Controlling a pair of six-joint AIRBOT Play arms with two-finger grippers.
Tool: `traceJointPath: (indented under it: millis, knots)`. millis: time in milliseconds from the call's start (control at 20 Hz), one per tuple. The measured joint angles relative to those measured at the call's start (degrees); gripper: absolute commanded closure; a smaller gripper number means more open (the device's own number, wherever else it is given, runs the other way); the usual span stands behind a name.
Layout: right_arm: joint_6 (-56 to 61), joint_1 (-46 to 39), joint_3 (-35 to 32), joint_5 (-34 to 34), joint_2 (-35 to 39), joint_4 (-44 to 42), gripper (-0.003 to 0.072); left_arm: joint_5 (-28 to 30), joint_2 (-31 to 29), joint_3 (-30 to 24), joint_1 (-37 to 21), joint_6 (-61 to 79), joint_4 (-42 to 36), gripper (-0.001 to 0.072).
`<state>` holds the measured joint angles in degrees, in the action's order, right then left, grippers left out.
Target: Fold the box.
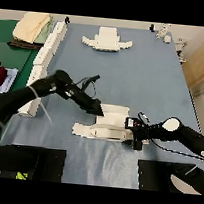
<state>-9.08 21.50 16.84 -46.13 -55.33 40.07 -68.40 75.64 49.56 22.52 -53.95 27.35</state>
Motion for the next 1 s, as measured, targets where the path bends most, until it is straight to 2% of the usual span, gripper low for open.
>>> traceJointPath:
  millis: [200, 400, 450, 500, 550, 750, 1000]
  knots:
    - [0.02, 0.0, 0.0, 0.0, 0.0, 0.0, 0.0178, -1.7, -13.73, -1.95, -0.28, 7.63, 6.67, 0.0698]
    - [0.02, 0.0, 0.0, 0.0, 0.0, 0.0, 0.0178, 0.92, -26.4, -6.62, 3.58, 14.12, 13.18, 0.0693]
    - [0.02, 0.0, 0.0, -0.02, 0.0, 0.0, 0.0178, 1.77, -28.7, -7.89, 5.01, 15.58, 15.19, 0.0635]
    - [0.02, 0.0, 0.0, -0.02, 0.02, 0.0, 0.0178, 2.86, -30.69, -9.29, 6.67, 17.29, 17.68, 0.0225]
    - [0.0, 0.0, 0.0, -0.02, 0.0, 0.0, 0.0178, 3.78, -32.11, -10.49, 8.09, 18.8, 19.87, 0.0023]
    - [0.02, 0.0, 0.0, 0.0, 0.0, 0.0, 0.0178, 9.11, -34.86, -16.15, 10.78, 26.49, 23.61, 0.0024]
    - [0.02, 0.0, 0.0, -0.02, 0.0, 0.0, 0.0178, 20.65, -35.15, -24.92, 11.08, 42.47, 19.67, 0.0026]
